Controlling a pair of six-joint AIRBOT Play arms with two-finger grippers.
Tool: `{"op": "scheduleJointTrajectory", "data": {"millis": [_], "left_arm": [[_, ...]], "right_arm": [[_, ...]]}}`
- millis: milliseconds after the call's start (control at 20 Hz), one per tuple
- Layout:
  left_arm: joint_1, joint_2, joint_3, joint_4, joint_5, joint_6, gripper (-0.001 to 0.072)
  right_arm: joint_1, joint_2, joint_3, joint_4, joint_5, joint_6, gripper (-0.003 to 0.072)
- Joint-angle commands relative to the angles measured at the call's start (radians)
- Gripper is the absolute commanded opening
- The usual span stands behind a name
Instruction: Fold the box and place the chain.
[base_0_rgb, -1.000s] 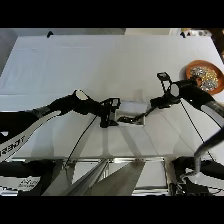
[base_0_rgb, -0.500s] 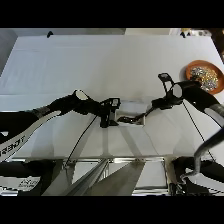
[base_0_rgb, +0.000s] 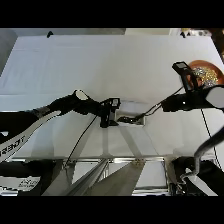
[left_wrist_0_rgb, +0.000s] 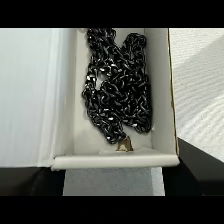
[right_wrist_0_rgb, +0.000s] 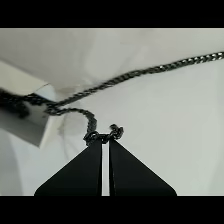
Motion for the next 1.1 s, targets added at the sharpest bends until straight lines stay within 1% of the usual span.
{"op": "scheduleJointTrajectory", "data": {"millis": [0, 100, 250, 400, 600, 650, 700, 750, 850, 1050], "left_arm": [[0.000, 0.001, 0.001, 0.000, 0.000, 0.000, 0.0211], [0.000, 0.001, 0.001, 0.000, 0.000, 0.000, 0.0211], [0.000, 0.001, 0.001, 0.000, 0.000, 0.000, 0.0211], [0.000, 0.001, 0.000, 0.000, 0.000, 0.000, 0.0211], [0.000, 0.001, 0.001, 0.000, 0.000, 0.000, 0.0211], [0.000, 0.001, 0.001, 0.000, 0.000, 0.000, 0.0211], [0.000, 0.001, 0.001, 0.000, 0.000, 0.000, 0.0211], [0.000, 0.001, 0.001, 0.000, 0.000, 0.000, 0.0211], [0.000, 0.001, 0.001, 0.000, 0.000, 0.000, 0.0211], [0.000, 0.001, 0.001, 0.000, 0.000, 0.000, 0.0211]], "right_arm": [[0.002, 0.133, 0.001, 0.261, 0.066, -0.106, 0.0018], [0.039, 0.146, 0.001, 0.341, 0.063, -0.119, 0.0019], [0.167, 0.123, 0.001, 0.354, 0.003, -0.118, 0.0020], [0.292, 0.048, 0.001, 0.353, -0.079, -0.115, 0.0020], [0.365, -0.101, 0.001, 0.328, -0.129, -0.114, 0.0022], [0.369, -0.137, 0.001, 0.309, -0.129, -0.100, 0.0067], [0.369, -0.174, 0.001, 0.281, -0.127, -0.067, 0.0157], [0.369, -0.204, 0.001, 0.245, -0.126, -0.041, 0.0204], [0.369, -0.234, 0.001, 0.214, -0.126, -0.023, 0.0204], [0.369, -0.232, 0.002, 0.216, -0.129, -0.021, 0.0204]]}}
